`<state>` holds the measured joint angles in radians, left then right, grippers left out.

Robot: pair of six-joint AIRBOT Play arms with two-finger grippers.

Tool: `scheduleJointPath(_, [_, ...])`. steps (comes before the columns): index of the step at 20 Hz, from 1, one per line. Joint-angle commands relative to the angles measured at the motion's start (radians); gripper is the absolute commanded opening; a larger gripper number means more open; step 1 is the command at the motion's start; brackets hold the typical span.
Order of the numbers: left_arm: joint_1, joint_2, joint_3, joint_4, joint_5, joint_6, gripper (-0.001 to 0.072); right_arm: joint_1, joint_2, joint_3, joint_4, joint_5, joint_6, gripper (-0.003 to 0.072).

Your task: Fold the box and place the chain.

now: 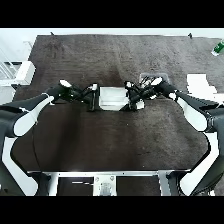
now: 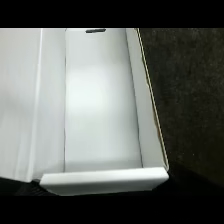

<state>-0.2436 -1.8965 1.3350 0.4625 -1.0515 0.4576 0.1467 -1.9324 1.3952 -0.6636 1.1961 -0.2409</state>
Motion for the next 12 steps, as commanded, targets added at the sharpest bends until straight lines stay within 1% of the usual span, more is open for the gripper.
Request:
scheduleJointPath(1, [-0.004,-0.005,0.001,-0.024,-0.004,0.010,0.0720,0.001,-0.001,0.000,0.001,-0.002,0.001,0.0539])
scheduleJointPath(12, [-0.004,-0.005,0.003,-0.014,0.002,-0.006,0.0707,0.001,-0.001,0.000,0.001,-0.002,0.001,0.0539])
